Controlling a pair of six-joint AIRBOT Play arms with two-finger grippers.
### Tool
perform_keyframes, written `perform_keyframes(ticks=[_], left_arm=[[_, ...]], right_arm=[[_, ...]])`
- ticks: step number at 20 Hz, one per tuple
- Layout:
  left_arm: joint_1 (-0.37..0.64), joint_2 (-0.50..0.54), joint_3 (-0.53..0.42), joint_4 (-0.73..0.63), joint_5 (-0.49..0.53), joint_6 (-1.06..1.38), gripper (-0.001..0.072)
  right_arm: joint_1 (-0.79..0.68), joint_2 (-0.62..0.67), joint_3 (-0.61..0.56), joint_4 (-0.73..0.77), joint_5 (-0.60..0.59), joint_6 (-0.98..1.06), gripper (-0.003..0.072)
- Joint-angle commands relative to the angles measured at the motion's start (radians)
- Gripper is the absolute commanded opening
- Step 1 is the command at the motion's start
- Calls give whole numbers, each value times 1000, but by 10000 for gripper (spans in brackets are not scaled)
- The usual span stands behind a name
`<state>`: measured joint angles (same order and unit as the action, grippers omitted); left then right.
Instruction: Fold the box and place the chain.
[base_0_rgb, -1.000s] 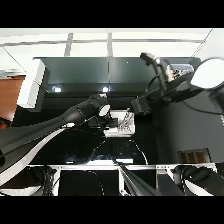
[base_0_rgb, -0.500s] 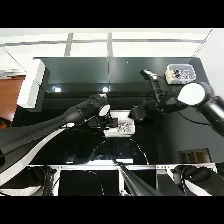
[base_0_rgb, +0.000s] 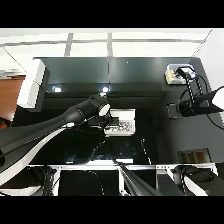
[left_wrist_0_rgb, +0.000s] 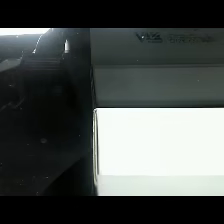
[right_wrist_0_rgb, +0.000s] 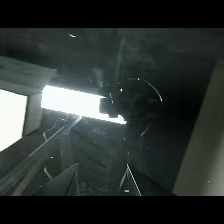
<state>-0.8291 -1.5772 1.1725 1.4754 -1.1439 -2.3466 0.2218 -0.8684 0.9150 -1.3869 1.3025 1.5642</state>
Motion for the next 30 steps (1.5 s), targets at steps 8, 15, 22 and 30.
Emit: perform_keyframes(ticks=[8,15,22,30], left_arm=[[-44,274,35,194,-150,198,575],[408,615,-446,-278,141,524,573],[534,561,-633,-925,171,2076,720],[421,402,-578,-846,295,2621,717]], right_arm=[[-16,12,-122,6,-90,-6,355],[-16,12,-122,58,-122,-5,355],[-16,12,-122,115,-122,1,355],[-16,12,-122,124,-140,108,355]])
